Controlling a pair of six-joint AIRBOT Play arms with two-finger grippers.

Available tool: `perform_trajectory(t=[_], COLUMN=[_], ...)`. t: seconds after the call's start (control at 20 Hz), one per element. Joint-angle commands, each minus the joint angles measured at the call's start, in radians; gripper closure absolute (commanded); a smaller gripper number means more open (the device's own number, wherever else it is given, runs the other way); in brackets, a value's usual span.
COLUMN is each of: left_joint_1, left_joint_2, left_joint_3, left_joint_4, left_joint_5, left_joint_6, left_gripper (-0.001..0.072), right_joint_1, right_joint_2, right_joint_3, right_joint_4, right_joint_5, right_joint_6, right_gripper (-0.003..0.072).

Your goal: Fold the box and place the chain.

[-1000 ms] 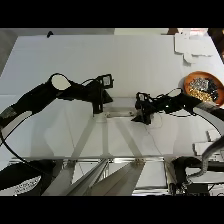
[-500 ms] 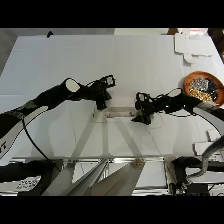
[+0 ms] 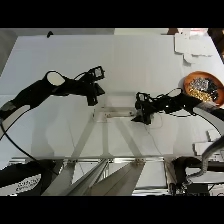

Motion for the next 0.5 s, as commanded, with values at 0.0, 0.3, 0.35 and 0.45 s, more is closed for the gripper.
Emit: perform_trajectory(t=[0.0, 0.3, 0.35, 0.45], left_joint_1=[0.052, 0.023, 0.010, -0.010], left_joint_2=[0.042, 0.010, 0.004, -0.018], left_joint_3=[0.000, 0.000, 0.000, 0.000], left_joint_4=[0.061, 0.065, 0.072, 0.082], left_joint_5=[-0.232, -0.293, -0.276, -0.262], left_joint_6=[0.022, 0.024, 0.040, 0.109], left_gripper=[0.0689, 0.0197, 0.0197, 0.0197], right_joint_1=[0.001, 0.001, 0.001, 0.001], right_joint_2=[-0.001, -0.001, -0.001, -0.001], right_joint_3=[0.000, 0.000, 0.000, 0.000], right_joint_4=[0.000, 0.000, 0.000, 0.000], right_joint_5=[0.000, 0.000, 0.000, 0.000], right_joint_6=[0.000, 0.000, 0.000, 0.000], right_gripper=[0.0256, 0.0256, 0.0256, 0.0256])
